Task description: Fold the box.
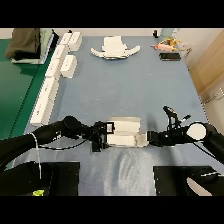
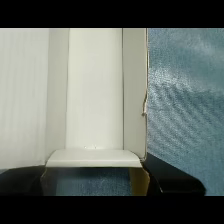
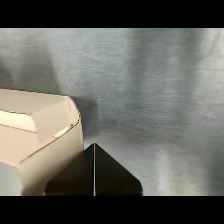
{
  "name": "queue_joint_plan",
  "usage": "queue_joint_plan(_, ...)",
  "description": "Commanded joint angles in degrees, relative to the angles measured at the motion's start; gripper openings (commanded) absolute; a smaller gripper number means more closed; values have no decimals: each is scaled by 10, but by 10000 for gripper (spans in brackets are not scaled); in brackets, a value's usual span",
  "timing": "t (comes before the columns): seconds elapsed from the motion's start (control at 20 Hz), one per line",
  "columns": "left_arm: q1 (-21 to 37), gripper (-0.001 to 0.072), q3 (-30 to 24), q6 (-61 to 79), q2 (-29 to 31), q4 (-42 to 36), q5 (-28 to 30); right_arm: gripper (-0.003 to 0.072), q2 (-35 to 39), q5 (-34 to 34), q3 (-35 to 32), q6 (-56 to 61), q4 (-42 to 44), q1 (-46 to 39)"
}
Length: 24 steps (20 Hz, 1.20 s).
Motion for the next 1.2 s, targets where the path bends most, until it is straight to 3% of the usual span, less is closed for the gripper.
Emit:
queue_joint_plan(0.0, 0, 594, 0, 0, 0, 0, 0, 2, -1, -2, 13, -21, 21, 0)
queue_joint_plan(0.15, 0, 594, 0, 0, 0, 0, 0, 16, -1, -2, 34, -41, 21, 0)
queue_joint_plan(0.2, 0, 594, 0, 0, 0, 0, 0, 66, -1, -2, 38, -42, 21, 0)
queue_joint_plan(0.25, 0, 594, 0, 0, 0, 0, 0, 234, -1, -2, 39, -42, 20, 0)
queue_joint_plan(0.3, 0, 595, 0, 0, 0, 0, 0, 321, -1, -1, 39, -42, 21, 0)
queue_joint_plan(0.75, 0, 594, 0, 0, 0, 0, 0, 323, -1, 3, 39, -68, 64, 1)
queue_joint_plan(0.8, 0, 594, 0, 0, 0, 0, 0, 410, -1, 5, 39, -72, 66, 1)
queue_joint_plan(0.85, 0, 595, 0, 0, 0, 0, 0, 424, -2, 7, 39, -72, 65, 1)
queue_joint_plan(1.15, 0, 594, 0, 0, 0, 0, 0, 397, -48, -25, 44, -50, 51, 62)
